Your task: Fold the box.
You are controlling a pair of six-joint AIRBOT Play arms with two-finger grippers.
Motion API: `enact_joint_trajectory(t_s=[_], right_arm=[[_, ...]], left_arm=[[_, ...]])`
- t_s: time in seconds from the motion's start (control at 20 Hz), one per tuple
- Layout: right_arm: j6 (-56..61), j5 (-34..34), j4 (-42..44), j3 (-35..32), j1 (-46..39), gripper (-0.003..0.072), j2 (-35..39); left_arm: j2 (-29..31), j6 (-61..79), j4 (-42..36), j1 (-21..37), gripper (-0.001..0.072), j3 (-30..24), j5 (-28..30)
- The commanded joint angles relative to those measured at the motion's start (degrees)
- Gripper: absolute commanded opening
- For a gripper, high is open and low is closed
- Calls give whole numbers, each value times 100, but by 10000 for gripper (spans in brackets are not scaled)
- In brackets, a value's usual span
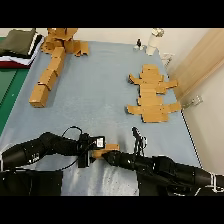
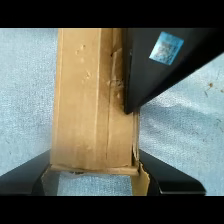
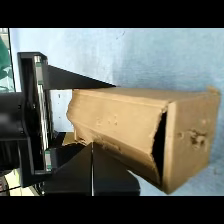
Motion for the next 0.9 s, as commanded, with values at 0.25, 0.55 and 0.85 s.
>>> enact_joint_trajectory(t_s=[0.25, 0.55, 0.85], right_arm=[[0, 109, -4, 0, 4, 0, -164], [-4, -175, -385, 52, 17, -1, 479], [7, -2726, -1550, 297, -487, -1, 1478]], left_arm=[[2, 7, 2, 0, 476, -2, 4], [2, 7, 2, 0, 476, 0, 4], [2, 7, 2, 0, 476, 0, 4]])
